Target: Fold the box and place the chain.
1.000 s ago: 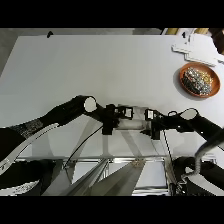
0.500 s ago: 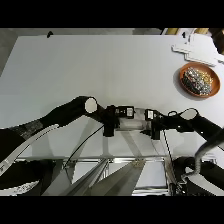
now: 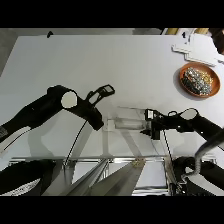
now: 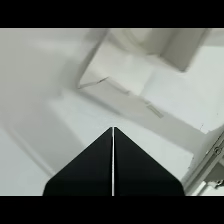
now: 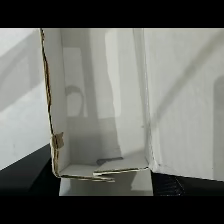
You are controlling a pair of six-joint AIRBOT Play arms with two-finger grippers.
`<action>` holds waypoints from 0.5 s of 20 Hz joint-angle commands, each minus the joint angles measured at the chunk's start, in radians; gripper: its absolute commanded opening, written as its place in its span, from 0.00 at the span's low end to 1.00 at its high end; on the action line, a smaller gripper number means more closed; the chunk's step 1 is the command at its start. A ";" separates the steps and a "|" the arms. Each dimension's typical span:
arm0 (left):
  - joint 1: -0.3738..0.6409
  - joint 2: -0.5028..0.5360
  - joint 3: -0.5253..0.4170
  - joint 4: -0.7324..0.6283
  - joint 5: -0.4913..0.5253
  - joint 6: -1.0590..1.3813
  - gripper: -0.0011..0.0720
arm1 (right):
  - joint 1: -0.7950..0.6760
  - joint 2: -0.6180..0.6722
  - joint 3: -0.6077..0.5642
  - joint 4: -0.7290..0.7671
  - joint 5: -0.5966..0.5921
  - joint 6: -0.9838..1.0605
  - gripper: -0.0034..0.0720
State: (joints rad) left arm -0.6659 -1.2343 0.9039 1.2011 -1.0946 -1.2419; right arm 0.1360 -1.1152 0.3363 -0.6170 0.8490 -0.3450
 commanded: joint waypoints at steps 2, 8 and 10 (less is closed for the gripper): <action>0.059 -0.027 -0.085 -0.044 0.064 -0.385 0.02 | 0.000 0.000 0.000 0.000 0.000 -0.001 0.57; 0.060 -0.160 -0.114 -0.248 0.183 -0.366 0.02 | 0.000 0.000 0.000 0.000 0.000 -0.001 0.57; 0.060 -0.186 -0.114 -0.258 0.184 -0.359 0.02 | 0.000 0.000 0.000 0.000 0.000 -0.001 0.57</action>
State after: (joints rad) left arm -0.6083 -1.3766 0.7959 1.0073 -0.9421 -1.5883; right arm 0.1360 -1.1152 0.3363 -0.6170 0.8490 -0.3454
